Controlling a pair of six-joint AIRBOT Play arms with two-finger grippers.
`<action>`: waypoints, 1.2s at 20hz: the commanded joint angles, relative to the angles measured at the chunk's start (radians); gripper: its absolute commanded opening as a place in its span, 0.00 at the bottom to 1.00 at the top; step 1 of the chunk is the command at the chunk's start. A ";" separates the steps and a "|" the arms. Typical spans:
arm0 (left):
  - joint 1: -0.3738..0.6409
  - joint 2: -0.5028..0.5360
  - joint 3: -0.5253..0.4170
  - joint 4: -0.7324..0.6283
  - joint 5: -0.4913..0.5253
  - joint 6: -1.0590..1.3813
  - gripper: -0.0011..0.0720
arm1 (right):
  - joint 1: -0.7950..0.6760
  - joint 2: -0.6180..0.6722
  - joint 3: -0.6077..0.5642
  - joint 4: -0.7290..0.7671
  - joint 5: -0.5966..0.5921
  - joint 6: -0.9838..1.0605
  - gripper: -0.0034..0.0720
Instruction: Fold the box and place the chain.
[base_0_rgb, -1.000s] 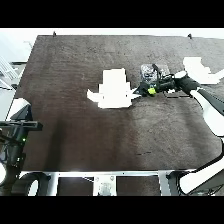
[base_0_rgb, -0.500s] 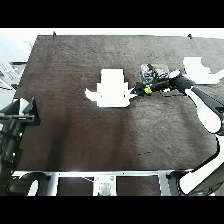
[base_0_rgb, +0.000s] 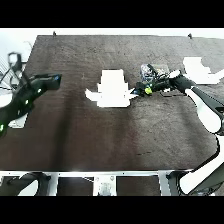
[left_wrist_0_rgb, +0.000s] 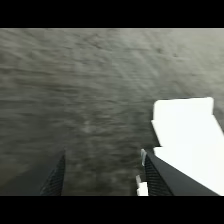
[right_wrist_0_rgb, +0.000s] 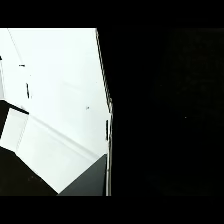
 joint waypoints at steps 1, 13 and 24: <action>0.047 -0.327 0.333 0.261 -0.359 -0.331 0.76 | 0.000 0.000 0.001 0.000 0.000 0.006 0.06; -0.007 -0.953 1.281 0.729 -0.952 -0.850 0.76 | 0.000 -0.001 0.000 0.000 0.000 0.006 0.06; -0.148 -1.048 1.287 0.798 -0.811 -0.837 0.76 | 0.000 -0.001 0.000 0.000 -0.001 0.002 0.06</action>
